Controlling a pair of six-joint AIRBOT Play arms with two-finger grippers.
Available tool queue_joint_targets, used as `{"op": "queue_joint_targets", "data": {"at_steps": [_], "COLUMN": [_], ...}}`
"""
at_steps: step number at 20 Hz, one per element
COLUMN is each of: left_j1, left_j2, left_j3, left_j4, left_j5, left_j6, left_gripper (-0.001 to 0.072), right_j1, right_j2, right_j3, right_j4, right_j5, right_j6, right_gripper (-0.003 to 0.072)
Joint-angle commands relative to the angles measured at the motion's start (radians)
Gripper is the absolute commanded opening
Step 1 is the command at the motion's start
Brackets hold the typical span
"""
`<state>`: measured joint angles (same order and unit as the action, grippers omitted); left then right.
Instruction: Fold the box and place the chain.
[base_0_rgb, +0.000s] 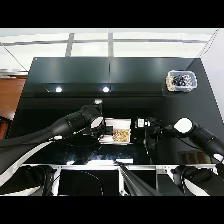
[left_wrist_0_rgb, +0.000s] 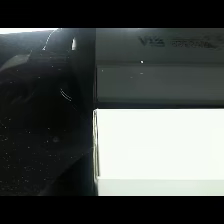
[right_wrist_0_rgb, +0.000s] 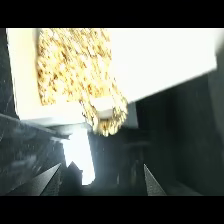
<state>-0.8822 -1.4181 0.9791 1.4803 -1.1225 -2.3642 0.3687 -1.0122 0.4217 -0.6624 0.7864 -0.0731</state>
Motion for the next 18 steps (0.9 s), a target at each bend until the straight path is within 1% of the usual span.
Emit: {"op": "queue_joint_targets", "data": {"at_steps": [1, 5, 10, 11, 12, 18], "left_j1": [0.000, 0.000, 0.000, 0.000, 0.000, 0.000], "left_j2": [0.000, 0.000, 0.000, 0.000, 0.000, 0.000], "left_j3": [0.000, 0.000, 0.000, 0.000, 0.000, 0.000], "left_j4": [0.000, 0.000, 0.000, 0.000, 0.000, 0.000], "left_j5": [0.000, 0.000, 0.000, 0.000, 0.000, 0.000], "left_j6": [0.000, 0.000, 0.000, 0.000, 0.000, 0.000], "left_gripper": [0.0031, 0.0031, 0.0031, 0.0031, 0.0031, 0.0031], "right_j1": [0.002, 0.015, 0.045, 0.045, 0.045, 0.045], "right_j2": [-0.051, -0.084, -0.089, -0.089, -0.090, -0.102], "right_j3": [0.001, 0.002, 0.005, 0.006, 0.006, 0.006], "right_j4": [0.151, 0.161, 0.152, 0.137, 0.129, 0.135], "right_j5": [-0.024, -0.040, -0.105, -0.106, -0.106, -0.091], "right_j6": [-0.176, -0.176, -0.172, -0.166, -0.166, -0.167], "right_gripper": [0.0604, 0.0603, 0.0601, 0.0413, 0.0353, 0.0353]}}
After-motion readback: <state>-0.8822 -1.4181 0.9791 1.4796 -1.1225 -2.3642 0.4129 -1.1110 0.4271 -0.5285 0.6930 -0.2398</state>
